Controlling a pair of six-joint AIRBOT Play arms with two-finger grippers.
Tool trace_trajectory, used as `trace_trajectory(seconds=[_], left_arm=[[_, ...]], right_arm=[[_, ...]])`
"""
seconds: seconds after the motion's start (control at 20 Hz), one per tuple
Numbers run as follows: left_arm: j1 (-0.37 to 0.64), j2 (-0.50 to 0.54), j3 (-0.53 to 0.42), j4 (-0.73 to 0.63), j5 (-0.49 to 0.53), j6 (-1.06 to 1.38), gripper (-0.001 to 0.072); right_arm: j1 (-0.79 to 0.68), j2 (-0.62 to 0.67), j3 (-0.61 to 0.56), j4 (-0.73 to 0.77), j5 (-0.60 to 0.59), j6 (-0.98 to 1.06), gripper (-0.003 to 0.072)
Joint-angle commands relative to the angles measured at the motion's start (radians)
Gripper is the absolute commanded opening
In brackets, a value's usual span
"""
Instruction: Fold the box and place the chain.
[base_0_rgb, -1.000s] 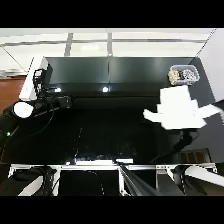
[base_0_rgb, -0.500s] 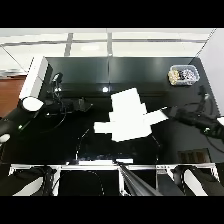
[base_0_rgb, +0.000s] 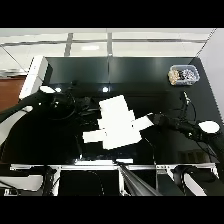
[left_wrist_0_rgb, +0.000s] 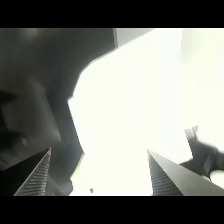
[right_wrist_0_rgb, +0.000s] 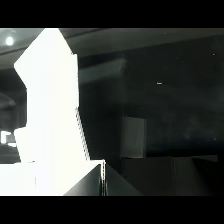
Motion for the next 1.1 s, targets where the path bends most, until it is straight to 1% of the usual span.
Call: trace_trajectory(seconds=[0.0,0.05,0.1,0.2,0.3,0.35,0.55,0.65,0.8,1.05], left_arm=[[-0.032,-0.119,0.041,-0.024,-0.154,0.014,0.0703],[-0.050,-0.138,0.049,-0.049,-0.171,0.037,0.0703],[-0.059,-0.147,0.059,-0.046,-0.181,0.047,0.0694],[-0.061,-0.148,0.080,-0.029,-0.200,0.063,0.0694],[-0.067,-0.148,0.116,-0.027,-0.247,0.074,0.0694],[-0.073,-0.148,0.135,-0.024,-0.255,0.075,0.0694],[-0.106,-0.150,0.196,-0.002,-0.269,0.085,0.0694],[-0.124,-0.156,0.220,0.041,-0.268,0.085,0.0694],[-0.125,-0.180,0.246,0.072,-0.274,0.083,0.0694],[-0.148,-0.323,0.379,0.073,-0.475,0.079,0.0692]], right_arm=[[0.019,0.001,-0.003,0.003,-0.016,0.014,0.0018],[0.019,0.001,-0.003,0.003,-0.015,0.015,0.0019],[0.019,0.001,-0.003,0.003,-0.012,0.018,0.0019],[0.019,0.001,-0.003,0.003,-0.010,0.018,0.0018],[0.019,0.001,-0.003,0.003,-0.008,0.018,0.0018],[0.019,0.001,-0.003,0.003,-0.008,0.018,0.0019],[0.019,0.001,-0.003,0.003,-0.008,0.018,0.0019],[0.019,0.001,-0.003,0.003,-0.008,0.018,0.0018],[0.019,0.001,-0.003,0.003,-0.005,0.018,0.0018],[0.019,0.001,-0.003,0.003,-0.001,0.018,0.0019]])
